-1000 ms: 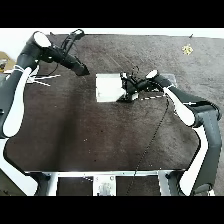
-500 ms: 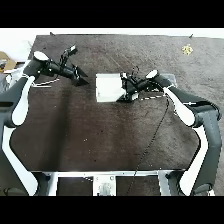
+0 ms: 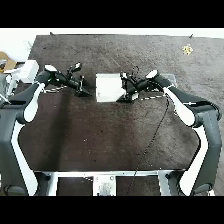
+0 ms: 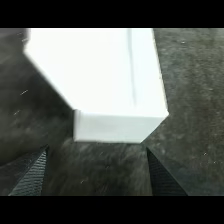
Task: Fold the box and place the chain.
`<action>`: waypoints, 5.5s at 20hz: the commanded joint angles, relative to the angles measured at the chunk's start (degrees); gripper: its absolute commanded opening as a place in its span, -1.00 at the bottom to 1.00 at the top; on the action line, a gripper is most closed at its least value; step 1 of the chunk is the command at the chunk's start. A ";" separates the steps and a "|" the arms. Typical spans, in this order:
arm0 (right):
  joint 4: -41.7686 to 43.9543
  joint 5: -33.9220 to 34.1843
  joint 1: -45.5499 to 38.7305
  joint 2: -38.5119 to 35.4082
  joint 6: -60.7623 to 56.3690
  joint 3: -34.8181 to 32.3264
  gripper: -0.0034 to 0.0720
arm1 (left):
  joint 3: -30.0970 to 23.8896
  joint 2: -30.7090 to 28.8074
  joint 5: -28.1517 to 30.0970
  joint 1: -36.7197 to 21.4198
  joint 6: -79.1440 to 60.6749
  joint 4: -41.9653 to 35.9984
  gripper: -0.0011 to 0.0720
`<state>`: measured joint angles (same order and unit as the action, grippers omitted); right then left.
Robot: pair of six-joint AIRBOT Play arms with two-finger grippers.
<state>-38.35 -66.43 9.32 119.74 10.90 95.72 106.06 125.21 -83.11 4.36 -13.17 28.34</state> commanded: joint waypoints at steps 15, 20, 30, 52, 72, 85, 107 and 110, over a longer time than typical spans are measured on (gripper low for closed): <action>0.00 -0.02 0.00 0.02 0.00 -0.02 0.43 | -0.02 0.98 0.02 1.18 -2.21 0.00 0.98; 0.00 0.00 0.00 0.02 0.00 -0.02 0.43 | -0.02 0.98 1.75 1.18 -1.88 0.09 0.98; 0.02 0.00 0.00 0.02 0.00 -0.02 0.44 | -0.07 0.42 2.54 1.97 -3.82 1.57 0.98; 0.00 0.00 -0.02 0.02 0.00 -0.02 0.43 | -12.52 -4.96 10.80 3.10 -8.83 -3.32 0.97; 0.00 0.00 0.00 0.02 0.00 -0.02 0.44 | -12.24 -2.82 11.19 5.18 -11.23 -5.27 0.97; 0.00 0.00 0.02 0.02 0.00 -0.02 0.43 | -11.02 -1.86 13.73 6.54 -9.49 -5.01 0.93; 0.00 0.00 0.02 0.02 0.00 -0.02 0.43 | -11.02 -1.88 15.08 6.51 -9.35 -4.85 -0.04; 0.00 0.00 0.02 0.02 0.00 -0.02 0.43 | -11.02 -1.88 15.06 6.54 -9.35 -4.85 -0.04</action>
<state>-38.37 -66.41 9.32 119.74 10.90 95.72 94.98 123.31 -68.12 10.94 -22.48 23.55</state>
